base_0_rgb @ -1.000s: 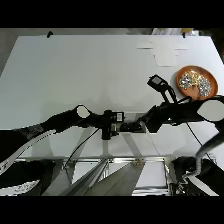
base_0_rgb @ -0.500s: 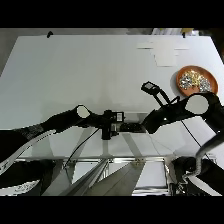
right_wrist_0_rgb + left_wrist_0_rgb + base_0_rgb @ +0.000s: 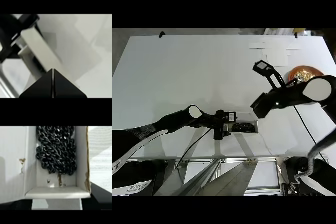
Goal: Fold the box and place the chain.
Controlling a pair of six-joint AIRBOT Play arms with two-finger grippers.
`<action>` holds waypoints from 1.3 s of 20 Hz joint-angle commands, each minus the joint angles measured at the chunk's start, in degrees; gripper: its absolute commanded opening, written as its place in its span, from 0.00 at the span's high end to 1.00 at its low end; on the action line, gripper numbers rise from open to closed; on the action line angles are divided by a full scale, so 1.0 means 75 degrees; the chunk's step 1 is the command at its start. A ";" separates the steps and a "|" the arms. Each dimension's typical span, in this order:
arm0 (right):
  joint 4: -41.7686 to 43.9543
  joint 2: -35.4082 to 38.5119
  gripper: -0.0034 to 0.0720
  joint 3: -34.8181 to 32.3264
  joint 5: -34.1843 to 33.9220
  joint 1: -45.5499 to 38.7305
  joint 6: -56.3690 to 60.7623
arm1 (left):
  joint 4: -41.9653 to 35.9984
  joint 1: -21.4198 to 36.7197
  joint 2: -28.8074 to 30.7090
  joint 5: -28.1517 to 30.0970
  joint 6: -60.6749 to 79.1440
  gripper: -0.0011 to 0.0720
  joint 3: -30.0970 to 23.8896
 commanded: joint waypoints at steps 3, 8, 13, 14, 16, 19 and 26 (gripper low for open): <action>-0.0003 -0.1492 0.94 0.0361 -0.0356 0.0009 -0.1005 | 0.0003 0.0006 0.0003 0.0003 0.0000 0.70 0.0003; 0.0836 -0.1492 0.93 0.0254 -0.0023 0.0012 -0.2416 | 0.0003 0.0006 0.0003 0.0003 0.0000 0.70 0.0003; 0.1040 -0.1274 0.93 -0.0455 0.0140 0.0009 -0.2999 | 0.0003 0.0006 0.0003 0.0003 0.0000 0.70 0.0003; 0.1096 -0.1212 0.93 -0.0586 0.0152 0.0012 -0.2996 | 0.0003 0.0006 0.0003 0.0000 0.0000 0.70 0.0003; 0.1166 -0.1055 0.84 -0.0749 0.0140 0.0096 -0.3066 | 0.0003 0.0006 0.0003 0.0006 0.0000 0.70 0.0003; 0.1163 -0.0799 0.80 -0.0938 0.0175 0.0332 -0.3634 | 0.0003 0.0006 0.0003 0.0003 0.0000 0.70 0.0003; 0.0848 -0.0242 0.63 -0.1317 0.0140 0.0487 -0.4494 | 0.0003 0.0006 0.0003 0.0003 0.0000 0.70 0.0003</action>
